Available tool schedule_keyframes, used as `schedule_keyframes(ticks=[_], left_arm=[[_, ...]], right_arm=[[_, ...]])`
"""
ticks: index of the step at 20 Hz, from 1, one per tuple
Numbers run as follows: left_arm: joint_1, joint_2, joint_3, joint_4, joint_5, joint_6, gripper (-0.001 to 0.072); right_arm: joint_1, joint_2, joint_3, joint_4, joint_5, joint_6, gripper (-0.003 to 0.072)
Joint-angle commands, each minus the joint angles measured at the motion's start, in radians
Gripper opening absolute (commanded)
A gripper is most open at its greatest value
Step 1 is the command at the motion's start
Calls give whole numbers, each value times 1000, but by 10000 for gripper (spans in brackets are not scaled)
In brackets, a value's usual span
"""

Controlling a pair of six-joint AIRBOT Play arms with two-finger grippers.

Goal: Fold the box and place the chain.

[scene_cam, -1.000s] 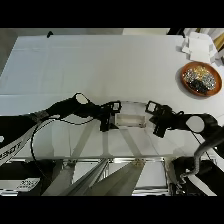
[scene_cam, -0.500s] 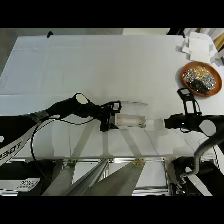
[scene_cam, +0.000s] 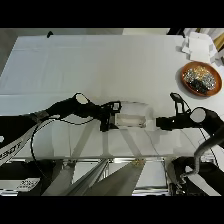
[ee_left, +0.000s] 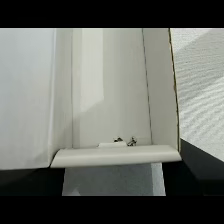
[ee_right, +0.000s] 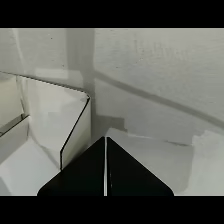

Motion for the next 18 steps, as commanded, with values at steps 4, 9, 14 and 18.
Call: schedule_keyframes(ticks=[4, 9, 14, 18], left_arm=[[0, 0, 0, 0, 0, 0, 391], [0, 0, 0, 0, 0, 0, 391], [0, 0, 0, 0, 0, 0, 391], [0, 0, 0, 0, 0, 0, 391]], right_arm=[[-2, -42, -2, 130, -27, -109, 13], [-2, -1, -1, 262, -33, -222, 14], [-2, 58, -1, 264, -16, -224, 124], [-2, 76, -1, 282, 8, -228, 181]])
